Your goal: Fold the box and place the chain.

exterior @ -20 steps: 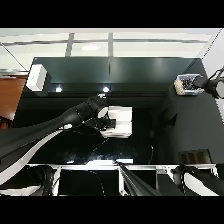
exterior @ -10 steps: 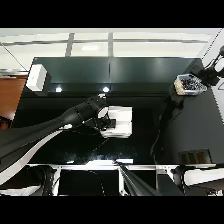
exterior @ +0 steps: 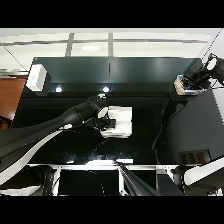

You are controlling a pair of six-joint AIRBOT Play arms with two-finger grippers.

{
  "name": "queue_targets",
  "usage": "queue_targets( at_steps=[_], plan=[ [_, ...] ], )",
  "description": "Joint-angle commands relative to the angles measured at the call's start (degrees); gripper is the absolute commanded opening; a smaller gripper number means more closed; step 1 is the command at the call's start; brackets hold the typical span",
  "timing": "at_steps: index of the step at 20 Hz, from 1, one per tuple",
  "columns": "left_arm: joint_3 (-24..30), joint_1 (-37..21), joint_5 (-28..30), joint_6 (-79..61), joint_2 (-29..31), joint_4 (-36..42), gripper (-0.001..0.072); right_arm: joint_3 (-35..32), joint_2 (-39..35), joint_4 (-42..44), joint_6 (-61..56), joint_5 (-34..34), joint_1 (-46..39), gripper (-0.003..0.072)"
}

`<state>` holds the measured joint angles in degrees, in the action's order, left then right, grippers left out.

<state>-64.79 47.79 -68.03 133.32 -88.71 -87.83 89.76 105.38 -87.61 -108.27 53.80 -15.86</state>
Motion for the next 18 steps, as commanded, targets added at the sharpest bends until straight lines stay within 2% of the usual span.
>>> queue_targets(
  at_steps=[1,2,3,7,11,18],
  plan=[
    [0.0,0.0,0.0,0.0,0.0,0.0,0.0027,0.3,0.5,-0.7,0.0,1.3,-0.2,0.0279],
    [0.0,0.0,0.0,0.0,0.0,0.0,0.0027,0.6,0.5,-0.7,0.2,1.9,-0.2,0.0054],
    [0.0,0.0,0.0,0.0,0.0,0.0,0.0027,1.4,0.4,-0.7,0.5,3.0,-0.2,0.0011],
    [0.0,0.0,0.0,0.0,0.0,0.1,0.0027,7.1,-2.8,-0.7,7.0,7.5,-0.3,0.0016],
    [0.0,0.0,0.0,0.0,0.0,0.1,0.0027,7.5,-13.0,-0.2,12.2,7.3,-0.2,0.0015],
    [0.0,0.0,0.0,0.0,0.0,0.3,0.0027,7.5,-32.2,7.8,16.8,1.5,-0.1,0.0013]
  ],
)
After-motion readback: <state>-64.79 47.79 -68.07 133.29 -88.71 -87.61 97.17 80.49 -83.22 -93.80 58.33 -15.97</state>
